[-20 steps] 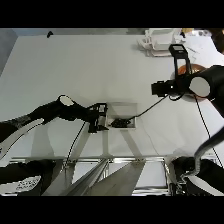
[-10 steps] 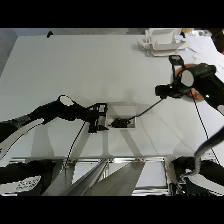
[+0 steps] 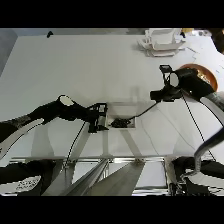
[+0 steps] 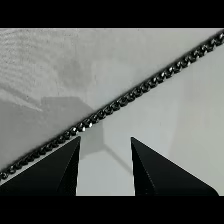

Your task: Fold the box and place the chain.

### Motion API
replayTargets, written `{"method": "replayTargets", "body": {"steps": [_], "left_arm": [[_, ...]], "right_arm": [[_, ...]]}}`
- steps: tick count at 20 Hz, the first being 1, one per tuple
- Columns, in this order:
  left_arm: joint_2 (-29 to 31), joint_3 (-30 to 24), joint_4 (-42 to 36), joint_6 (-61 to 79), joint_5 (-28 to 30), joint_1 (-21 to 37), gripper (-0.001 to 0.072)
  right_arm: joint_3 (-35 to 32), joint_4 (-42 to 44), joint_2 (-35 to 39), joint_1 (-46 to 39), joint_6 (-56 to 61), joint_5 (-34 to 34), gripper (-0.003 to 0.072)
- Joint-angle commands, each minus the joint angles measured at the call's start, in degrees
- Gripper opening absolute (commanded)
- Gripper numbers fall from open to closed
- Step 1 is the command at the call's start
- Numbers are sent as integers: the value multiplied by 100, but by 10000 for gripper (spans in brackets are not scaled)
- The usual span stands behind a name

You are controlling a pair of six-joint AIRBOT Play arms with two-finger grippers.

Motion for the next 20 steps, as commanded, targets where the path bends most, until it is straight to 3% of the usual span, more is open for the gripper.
{"method": "replayTargets", "body": {"steps": [1,8,10,14,15,17,18,20], "left_arm": [[4,4,2,0,2,4,192],[4,4,2,0,2,4,192],[4,4,2,0,0,4,192],[4,4,2,0,0,4,192],[4,4,2,0,0,4,192],[4,4,2,0,0,4,192],[4,4,2,0,0,4,192],[4,4,2,-2,-2,4,192]], "right_arm": [[0,31,-136,-4,-15,-140,316],[-7,142,-476,-4,26,-116,314],[-7,142,-535,-4,26,-118,248],[-9,205,-658,-4,24,46,246],[-11,245,-693,-4,22,79,227],[-11,332,-730,2,-9,116,59],[-9,400,-717,2,-146,138,19],[-9,428,-575,24,-315,289,19]]}}
